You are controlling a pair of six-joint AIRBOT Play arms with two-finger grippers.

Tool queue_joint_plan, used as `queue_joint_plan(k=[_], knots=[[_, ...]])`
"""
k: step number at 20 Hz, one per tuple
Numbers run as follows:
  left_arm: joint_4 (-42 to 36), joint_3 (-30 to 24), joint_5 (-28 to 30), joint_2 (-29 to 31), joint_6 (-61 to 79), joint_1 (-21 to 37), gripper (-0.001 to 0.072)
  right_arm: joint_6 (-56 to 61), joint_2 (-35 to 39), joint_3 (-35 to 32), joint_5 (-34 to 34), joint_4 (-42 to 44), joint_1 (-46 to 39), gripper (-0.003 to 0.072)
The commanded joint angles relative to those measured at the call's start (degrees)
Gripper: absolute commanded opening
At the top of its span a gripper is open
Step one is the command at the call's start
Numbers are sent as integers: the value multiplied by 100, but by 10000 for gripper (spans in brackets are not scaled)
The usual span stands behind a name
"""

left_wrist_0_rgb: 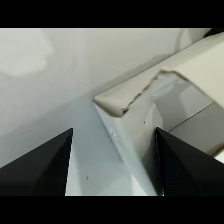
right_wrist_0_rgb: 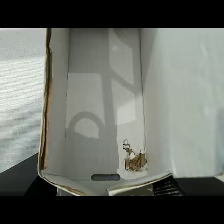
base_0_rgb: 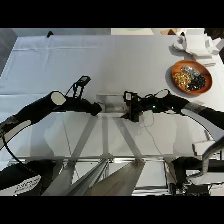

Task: Fold the box and place the chain.

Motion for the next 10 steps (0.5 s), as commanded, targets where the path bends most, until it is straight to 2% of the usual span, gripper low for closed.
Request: queue_joint_plan(k=[1,5,8,10], knots=[[949,96,109,-2,-984,-188,555,0,2,2,2,0,0,398],[1145,417,-17,-7,-1510,-210,555,0,2,4,2,0,0,398],[1585,710,-225,-39,-2304,-210,555,0,2,2,2,0,0,398],[1672,942,-555,-125,-2557,-210,555,0,2,2,2,0,0,398]])
